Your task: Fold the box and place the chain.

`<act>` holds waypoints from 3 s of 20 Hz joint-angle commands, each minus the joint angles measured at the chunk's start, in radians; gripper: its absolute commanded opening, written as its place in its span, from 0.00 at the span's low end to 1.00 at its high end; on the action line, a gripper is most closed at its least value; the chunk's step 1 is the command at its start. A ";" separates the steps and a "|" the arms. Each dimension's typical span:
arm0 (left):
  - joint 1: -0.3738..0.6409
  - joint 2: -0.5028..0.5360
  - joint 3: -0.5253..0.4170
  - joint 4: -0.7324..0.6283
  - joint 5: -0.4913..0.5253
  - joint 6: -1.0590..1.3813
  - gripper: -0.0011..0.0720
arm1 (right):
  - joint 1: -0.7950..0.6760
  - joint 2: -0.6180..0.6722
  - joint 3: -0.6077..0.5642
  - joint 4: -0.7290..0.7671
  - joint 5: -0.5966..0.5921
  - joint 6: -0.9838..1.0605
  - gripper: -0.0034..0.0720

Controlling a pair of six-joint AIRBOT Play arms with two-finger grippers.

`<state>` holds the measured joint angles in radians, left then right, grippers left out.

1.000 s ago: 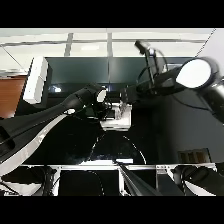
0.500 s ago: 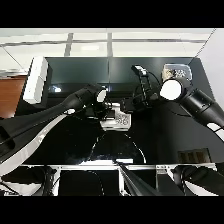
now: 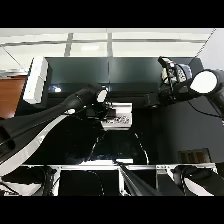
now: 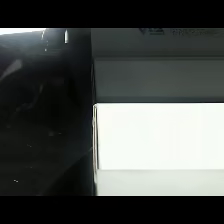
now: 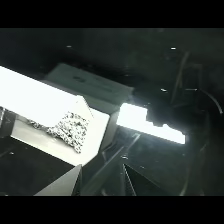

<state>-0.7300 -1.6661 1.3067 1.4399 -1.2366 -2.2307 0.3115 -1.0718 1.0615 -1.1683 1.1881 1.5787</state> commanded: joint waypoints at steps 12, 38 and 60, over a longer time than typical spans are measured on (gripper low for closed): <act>0.057 0.400 -0.145 0.328 -0.178 0.181 0.96 | -0.024 0.013 -0.002 -0.026 0.010 -0.066 0.45; 0.348 0.219 -0.515 -0.859 0.338 2.470 0.99 | -0.023 0.013 -0.002 -0.089 -0.093 -0.057 0.45; 0.284 0.141 -0.416 -0.785 0.389 2.398 0.98 | -0.023 0.011 -0.002 -0.089 -0.156 -0.057 0.45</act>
<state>-0.4442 -1.5208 0.8841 0.6376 -0.8597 0.1726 0.2882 -1.0595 1.0592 -1.2572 1.0336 1.5219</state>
